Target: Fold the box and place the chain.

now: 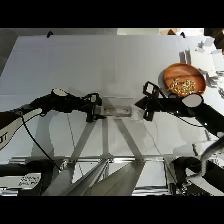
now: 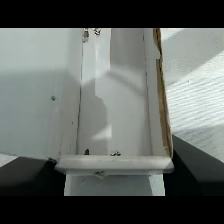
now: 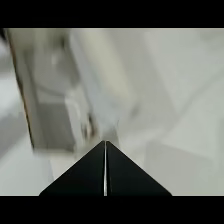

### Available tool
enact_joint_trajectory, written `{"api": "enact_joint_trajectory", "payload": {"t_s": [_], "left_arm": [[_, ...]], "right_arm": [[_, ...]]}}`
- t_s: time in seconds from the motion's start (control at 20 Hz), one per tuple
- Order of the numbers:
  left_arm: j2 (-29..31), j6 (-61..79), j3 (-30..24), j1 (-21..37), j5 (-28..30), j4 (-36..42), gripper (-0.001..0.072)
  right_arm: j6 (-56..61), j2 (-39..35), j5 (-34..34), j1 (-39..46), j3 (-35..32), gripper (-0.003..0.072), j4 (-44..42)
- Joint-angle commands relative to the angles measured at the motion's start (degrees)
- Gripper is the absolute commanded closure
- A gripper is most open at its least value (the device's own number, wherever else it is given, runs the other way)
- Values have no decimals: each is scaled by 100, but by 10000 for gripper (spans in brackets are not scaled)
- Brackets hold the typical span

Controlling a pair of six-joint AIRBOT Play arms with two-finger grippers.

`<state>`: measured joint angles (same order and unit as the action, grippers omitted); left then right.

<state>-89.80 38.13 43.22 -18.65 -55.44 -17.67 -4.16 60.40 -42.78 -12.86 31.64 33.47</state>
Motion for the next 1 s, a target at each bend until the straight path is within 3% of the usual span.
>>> {"api": "enact_joint_trajectory", "payload": {"t_s": [0.0, 0.35, 0.6, 0.85, 0.9, 0.95], "left_arm": [[-2, -2, -2, 0, -9, 4, 318], [-2, -2, -2, 0, -9, 4, 318], [-2, -2, -2, 0, -7, 4, 318], [-2, -2, -2, 0, -9, 4, 318], [-2, -2, -2, 0, -9, 4, 318], [-2, -2, -2, 0, -9, 4, 318]], "right_arm": [[-483, -140, -170, 157, -315, 680, 640], [-2044, 826, 136, -131, -317, 680, -367], [-2712, 879, 431, -452, -313, 680, -1412], [-2789, 879, 352, -575, -313, 674, -1744], [-2787, 879, 339, -575, -313, 625, -1742], [-2785, 879, 339, -575, -313, 446, -1742]]}}
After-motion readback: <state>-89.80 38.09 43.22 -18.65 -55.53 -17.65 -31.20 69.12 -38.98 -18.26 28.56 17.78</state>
